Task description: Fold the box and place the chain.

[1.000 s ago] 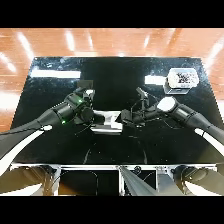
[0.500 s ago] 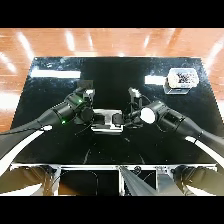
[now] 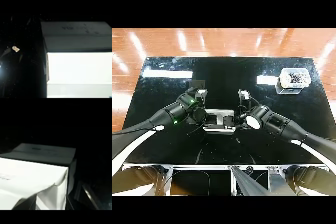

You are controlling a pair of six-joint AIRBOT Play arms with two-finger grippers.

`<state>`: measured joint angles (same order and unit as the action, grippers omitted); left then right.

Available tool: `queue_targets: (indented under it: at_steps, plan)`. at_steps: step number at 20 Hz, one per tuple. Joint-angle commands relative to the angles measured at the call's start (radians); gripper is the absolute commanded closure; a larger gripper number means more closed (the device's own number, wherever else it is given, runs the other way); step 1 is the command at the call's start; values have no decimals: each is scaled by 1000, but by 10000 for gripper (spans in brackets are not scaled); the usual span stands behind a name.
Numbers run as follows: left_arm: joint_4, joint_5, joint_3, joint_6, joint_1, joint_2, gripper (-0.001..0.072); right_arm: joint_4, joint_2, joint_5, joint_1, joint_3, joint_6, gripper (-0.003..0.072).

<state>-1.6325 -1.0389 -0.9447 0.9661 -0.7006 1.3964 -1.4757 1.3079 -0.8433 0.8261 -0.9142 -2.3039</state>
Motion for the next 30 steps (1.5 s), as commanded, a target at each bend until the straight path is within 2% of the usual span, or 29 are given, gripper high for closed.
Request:
queue_targets:
  at_steps: [1,8,9,10,30]
  plan:
    - [1,0,0,0,0,0,688,-32,30,-3,17,-23,-8,341]
    - [0,0,0,0,0,0,688,-73,105,-83,35,-106,-8,343]
    - [0,0,0,0,0,0,688,-73,115,-91,36,-112,-7,411]
    - [0,0,0,0,0,0,688,-72,121,-98,36,-113,-7,439]
    - [2,3,0,0,-6,0,688,-70,176,-80,36,-148,8,443]
